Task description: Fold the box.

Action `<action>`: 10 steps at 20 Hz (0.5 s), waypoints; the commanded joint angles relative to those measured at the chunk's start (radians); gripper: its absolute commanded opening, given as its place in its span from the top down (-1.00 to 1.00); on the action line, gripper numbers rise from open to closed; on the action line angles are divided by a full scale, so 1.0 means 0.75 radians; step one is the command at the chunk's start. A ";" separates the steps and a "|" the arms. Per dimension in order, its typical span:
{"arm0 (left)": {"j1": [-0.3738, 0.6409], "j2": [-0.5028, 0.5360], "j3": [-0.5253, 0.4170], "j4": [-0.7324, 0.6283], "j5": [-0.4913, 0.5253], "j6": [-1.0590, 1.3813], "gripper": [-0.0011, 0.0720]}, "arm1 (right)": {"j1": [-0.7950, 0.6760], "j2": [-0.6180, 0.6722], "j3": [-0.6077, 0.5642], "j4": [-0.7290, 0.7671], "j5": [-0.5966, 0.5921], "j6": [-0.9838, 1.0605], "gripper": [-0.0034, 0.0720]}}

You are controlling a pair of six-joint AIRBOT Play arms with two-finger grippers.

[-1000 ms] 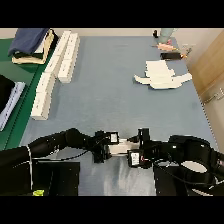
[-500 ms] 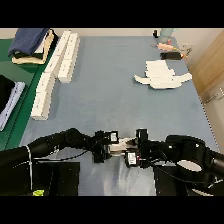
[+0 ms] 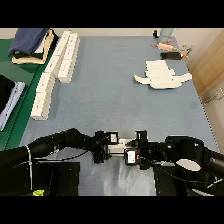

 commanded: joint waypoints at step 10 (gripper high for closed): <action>-0.001 0.001 -0.001 -0.003 0.001 -0.002 -0.29 | 0.002 0.000 -0.010 0.107 0.040 0.000 0.38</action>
